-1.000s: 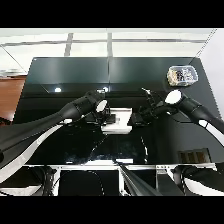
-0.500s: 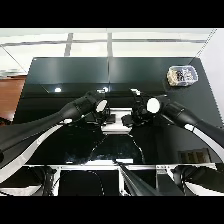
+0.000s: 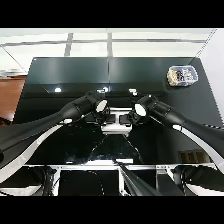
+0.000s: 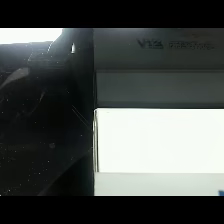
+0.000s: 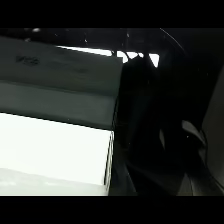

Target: Fold the box and place the chain.

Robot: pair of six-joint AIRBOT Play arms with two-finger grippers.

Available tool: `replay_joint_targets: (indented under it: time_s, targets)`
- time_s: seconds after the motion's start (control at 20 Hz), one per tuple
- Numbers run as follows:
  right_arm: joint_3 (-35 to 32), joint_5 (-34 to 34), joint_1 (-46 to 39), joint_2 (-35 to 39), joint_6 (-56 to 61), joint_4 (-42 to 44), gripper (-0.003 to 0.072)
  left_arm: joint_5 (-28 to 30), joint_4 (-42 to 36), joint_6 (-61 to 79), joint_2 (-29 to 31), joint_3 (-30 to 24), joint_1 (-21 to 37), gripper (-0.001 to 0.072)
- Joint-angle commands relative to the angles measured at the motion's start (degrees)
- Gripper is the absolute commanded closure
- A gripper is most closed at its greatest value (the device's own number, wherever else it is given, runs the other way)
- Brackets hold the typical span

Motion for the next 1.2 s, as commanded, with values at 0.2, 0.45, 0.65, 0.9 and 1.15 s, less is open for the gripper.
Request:
replay_joint_targets:
  time_s: [0.2,0.45,0.65,0.9,1.15]
  targets:
    - [0.42,0.90,1.20,-1.40,4.83,-2.05,0.0667,-0.02,0.00,0.02,-0.04,-0.02,0.04,0.0682]
    - [0.44,1.73,1.16,-1.40,4.83,-1.51,0.0407,0.02,0.00,0.02,-0.04,-0.02,0.04,0.0682]
    - [0.44,1.84,1.16,-1.66,4.83,-1.64,0.0411,0.02,0.00,0.02,-0.04,-0.02,0.04,0.0681]
    - [0.46,1.77,1.20,-2.58,4.83,-1.49,0.0669,0.04,0.00,0.02,-0.04,-0.02,0.04,0.0681]
    - [0.70,1.92,1.14,-1.95,4.81,-1.70,0.0416,0.04,0.00,0.02,-0.04,-0.02,0.04,0.0681]
